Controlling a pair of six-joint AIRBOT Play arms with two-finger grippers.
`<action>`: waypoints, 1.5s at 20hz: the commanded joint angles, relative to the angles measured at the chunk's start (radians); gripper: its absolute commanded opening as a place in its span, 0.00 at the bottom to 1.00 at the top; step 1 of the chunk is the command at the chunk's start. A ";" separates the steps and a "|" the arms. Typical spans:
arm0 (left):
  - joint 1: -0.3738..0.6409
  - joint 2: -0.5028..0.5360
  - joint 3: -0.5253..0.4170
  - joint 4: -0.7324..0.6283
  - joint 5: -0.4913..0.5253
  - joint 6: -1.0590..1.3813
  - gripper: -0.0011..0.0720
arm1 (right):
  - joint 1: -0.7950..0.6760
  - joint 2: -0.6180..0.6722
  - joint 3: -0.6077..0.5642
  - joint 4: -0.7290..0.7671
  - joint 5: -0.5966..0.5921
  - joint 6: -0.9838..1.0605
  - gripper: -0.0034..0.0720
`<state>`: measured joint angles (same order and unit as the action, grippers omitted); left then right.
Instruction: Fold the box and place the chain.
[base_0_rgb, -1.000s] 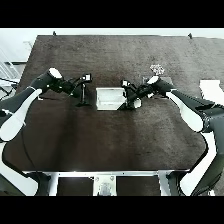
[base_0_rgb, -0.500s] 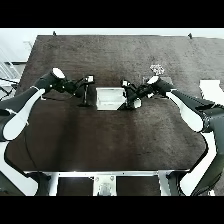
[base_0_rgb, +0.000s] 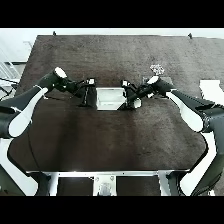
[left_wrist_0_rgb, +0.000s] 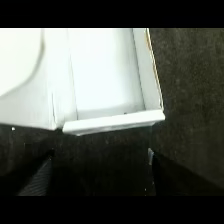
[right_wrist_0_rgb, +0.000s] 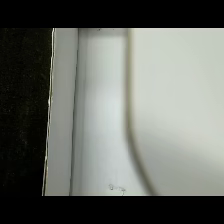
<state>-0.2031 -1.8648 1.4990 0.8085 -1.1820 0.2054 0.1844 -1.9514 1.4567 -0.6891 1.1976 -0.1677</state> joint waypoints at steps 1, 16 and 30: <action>0.000 -0.008 0.003 -0.051 0.005 0.015 0.99 | 0.001 0.000 0.000 0.000 0.000 0.000 0.81; 0.000 -0.008 0.000 -0.031 -0.026 -0.032 1.00 | 0.000 0.000 0.000 0.000 0.000 0.000 0.81; -0.045 -0.040 0.000 -0.060 0.050 -0.039 1.00 | 0.000 0.000 0.000 0.000 0.000 0.000 0.81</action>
<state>-0.2417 -1.9034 1.4990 0.7372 -1.1610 0.1661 0.1844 -1.9514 1.4567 -0.6891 1.1973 -0.1673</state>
